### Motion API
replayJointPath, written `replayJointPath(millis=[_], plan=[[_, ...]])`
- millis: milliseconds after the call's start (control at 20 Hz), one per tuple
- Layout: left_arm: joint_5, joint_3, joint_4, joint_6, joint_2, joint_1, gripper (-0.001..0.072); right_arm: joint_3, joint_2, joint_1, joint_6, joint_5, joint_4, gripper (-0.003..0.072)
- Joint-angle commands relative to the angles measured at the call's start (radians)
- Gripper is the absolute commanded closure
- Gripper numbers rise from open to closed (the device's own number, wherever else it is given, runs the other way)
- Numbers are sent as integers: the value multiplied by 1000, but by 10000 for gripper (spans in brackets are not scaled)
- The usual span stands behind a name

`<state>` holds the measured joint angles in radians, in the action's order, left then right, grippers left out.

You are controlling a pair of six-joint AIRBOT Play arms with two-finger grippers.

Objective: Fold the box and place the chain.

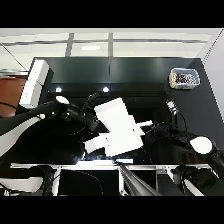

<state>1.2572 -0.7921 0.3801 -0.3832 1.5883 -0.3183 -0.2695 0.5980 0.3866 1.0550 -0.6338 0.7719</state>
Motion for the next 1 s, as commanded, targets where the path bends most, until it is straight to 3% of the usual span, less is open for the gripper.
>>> replayJointPath(millis=[0, 150, 200, 300, 350, 400, 450, 700, 850, 950], plan=[[45, -29, 19, 13, 43, 11, 366, 0, -1, 1, 0, -2, 12, 641], [60, -29, 21, 13, 63, 14, 542, 0, -1, 1, 0, -2, 12, 641], [67, -29, 24, 13, 66, 14, 639, 0, -1, 1, 0, -2, 12, 641], [79, -34, 47, 17, 66, 14, 678, 0, -1, 1, 0, -2, 12, 639], [87, -44, 73, 17, 66, 14, 679, -1, -2, 0, 0, 0, 11, 503], [88, -58, 103, 16, 66, 14, 680, -9, -2, -1, 1, -3, 20, 150], [95, -73, 129, 11, 66, 14, 680, -29, -2, -8, 1, -16, 48, -9], [128, -140, 209, 9, 21, 4, 684, -282, -2, -109, -3, -183, 396, -10], [25, -137, 301, 24, -100, -52, 684, -369, -2, -117, -174, -232, 485, -10], [-152, -104, 377, 96, -188, -110, 682, -359, 3, -110, -320, -299, 475, -10]])
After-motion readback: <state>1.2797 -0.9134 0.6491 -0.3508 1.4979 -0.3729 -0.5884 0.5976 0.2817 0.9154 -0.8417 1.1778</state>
